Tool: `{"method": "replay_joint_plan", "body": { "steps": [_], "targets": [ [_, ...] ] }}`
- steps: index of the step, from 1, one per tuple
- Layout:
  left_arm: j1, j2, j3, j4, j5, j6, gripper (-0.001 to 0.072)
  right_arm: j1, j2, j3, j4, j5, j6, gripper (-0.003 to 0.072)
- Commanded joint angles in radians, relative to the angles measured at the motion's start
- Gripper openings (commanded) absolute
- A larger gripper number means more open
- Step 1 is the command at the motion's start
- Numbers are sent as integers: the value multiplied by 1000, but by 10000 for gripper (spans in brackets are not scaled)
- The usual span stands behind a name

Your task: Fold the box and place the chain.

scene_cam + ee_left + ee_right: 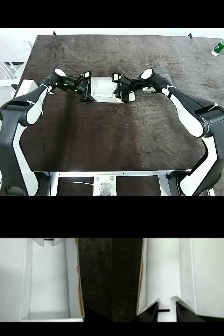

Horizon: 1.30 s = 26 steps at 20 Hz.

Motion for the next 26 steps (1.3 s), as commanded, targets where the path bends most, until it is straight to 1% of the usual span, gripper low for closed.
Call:
{"method": "replay_joint_plan", "body": {
  "steps": [1, 3, 4, 5, 6, 7, 8, 13, 14, 15, 16, 17, 19, 20, 23, 26],
  "targets": [
    [-1, 0, 0, -2, 0, -2, 510, 6, -14, 1, 56, -37, -10, 281],
    [-1, 0, 0, -2, 0, -2, 510, 5, -14, 0, 67, -43, -26, 344],
    [-1, 0, 0, -2, 0, -2, 509, 5, -15, 0, 67, -45, -26, 510],
    [-1, 0, 0, -2, 0, -2, 510, 5, -16, 0, 66, -44, -33, 550],
    [-1, 0, 0, -2, 0, -2, 510, 5, -17, 0, 66, -44, -33, 550],
    [-1, 0, 0, -2, 0, -2, 510, 5, -17, 0, 66, -44, -33, 623],
    [-1, 0, 0, -2, 0, -2, 510, 5, -17, 0, 66, -44, -32, 668],
    [-1, 0, 0, -2, 0, -2, 510, 5, -17, 0, 66, -45, -21, 661],
    [-1, 0, 0, -2, 0, -2, 510, 5, -17, 0, 65, -44, -21, 540],
    [-1, 0, 0, -2, 0, -2, 510, 4, -16, 0, 61, -41, -21, 321],
    [-1, 0, 0, -2, 0, -2, 510, 2, -15, 0, 45, -40, -4, 120],
    [-1, 0, 0, -2, 0, -2, 510, 1, -11, 0, 3, -40, 39, 22],
    [-1, 0, 0, -2, 1, -2, 510, 1, 2, 0, -108, -37, 124, 12],
    [-1, 0, 0, -2, 1, -2, 510, -3, 11, 0, -132, -24, 138, 12],
    [-1, 0, 0, -2, 1, -2, 510, -29, 47, 0, -150, 62, 138, 12],
    [-1, 0, 0, -2, 1, -2, 510, -63, 93, 0, -167, 108, 145, 11]
  ]
}}
